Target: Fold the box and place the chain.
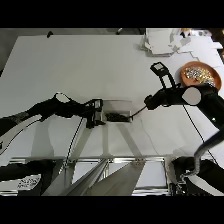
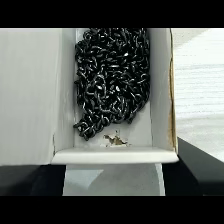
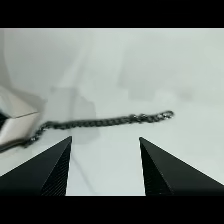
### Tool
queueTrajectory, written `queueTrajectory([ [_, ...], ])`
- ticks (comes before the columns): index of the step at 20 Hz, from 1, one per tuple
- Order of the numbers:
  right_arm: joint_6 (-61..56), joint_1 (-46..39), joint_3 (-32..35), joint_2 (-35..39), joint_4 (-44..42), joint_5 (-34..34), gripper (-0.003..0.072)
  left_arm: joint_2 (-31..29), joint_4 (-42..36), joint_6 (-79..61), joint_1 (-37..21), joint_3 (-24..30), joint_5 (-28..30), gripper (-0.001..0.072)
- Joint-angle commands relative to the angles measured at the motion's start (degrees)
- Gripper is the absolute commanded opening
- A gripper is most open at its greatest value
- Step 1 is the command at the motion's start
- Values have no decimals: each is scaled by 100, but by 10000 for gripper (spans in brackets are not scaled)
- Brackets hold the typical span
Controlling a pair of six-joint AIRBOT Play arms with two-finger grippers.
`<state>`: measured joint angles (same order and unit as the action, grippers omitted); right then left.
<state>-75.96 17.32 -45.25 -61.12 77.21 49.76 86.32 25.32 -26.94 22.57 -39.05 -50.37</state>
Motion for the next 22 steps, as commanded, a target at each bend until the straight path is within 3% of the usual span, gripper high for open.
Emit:
queueTrajectory([
  [1,-144,-304,20,-658,240,-315,459,-4,0,0,2,4,0,204],
  [3,-323,-304,22,-1058,363,-452,401,-4,0,-2,2,4,0,204],
  [8,-374,-304,22,-1462,374,-638,400,-4,0,-2,4,4,0,204],
  [11,-378,-302,22,-1517,352,-719,323,-4,0,0,2,4,0,204],
  [15,-525,-258,22,-1738,341,-723,314,-4,0,-2,2,4,0,204],
  [17,-522,-160,22,-1788,343,-728,238,-4,0,-2,2,4,0,204],
  [19,-514,-76,20,-1770,404,-737,62,-4,0,-2,2,4,0,204],
  [20,-514,-70,20,-1733,437,-708,22,-4,0,-2,2,4,2,204],
  [22,-527,-72,20,-1519,577,-638,22,-4,0,-2,2,4,0,204],
])
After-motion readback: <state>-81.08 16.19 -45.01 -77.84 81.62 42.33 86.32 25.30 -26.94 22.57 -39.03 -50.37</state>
